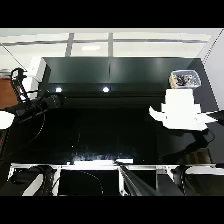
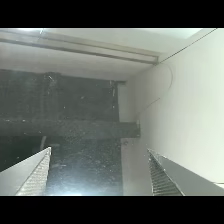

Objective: Fold the box and place the chain.

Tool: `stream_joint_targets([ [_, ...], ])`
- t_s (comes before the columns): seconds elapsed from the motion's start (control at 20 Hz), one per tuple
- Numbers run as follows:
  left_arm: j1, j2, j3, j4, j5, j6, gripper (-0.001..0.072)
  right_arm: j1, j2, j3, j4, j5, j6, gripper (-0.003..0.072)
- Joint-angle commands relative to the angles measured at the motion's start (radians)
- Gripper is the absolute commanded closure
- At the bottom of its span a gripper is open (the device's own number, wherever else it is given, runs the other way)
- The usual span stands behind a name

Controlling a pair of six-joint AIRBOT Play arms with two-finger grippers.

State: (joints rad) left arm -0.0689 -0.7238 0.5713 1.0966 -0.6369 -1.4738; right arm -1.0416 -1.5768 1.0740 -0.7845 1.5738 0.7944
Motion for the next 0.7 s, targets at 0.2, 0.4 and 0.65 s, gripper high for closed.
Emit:
stream_joint_targets([
  [0.2,-0.038,-0.002,0.001,-0.008,0.01,0.012,0.0003,0.214,0.354,-0.335,0.177,-0.153,0.016,0.065],
  [0.4,-0.109,-0.016,0.0,-0.006,0.009,0.011,0.0003,0.46,0.545,-0.464,0.185,-0.253,0.07,0.065],
  [0.65,-0.256,-0.112,0.0,-0.033,0.005,0.001,0.0002,0.764,0.764,-0.622,0.19,-0.371,0.043,0.065],
])
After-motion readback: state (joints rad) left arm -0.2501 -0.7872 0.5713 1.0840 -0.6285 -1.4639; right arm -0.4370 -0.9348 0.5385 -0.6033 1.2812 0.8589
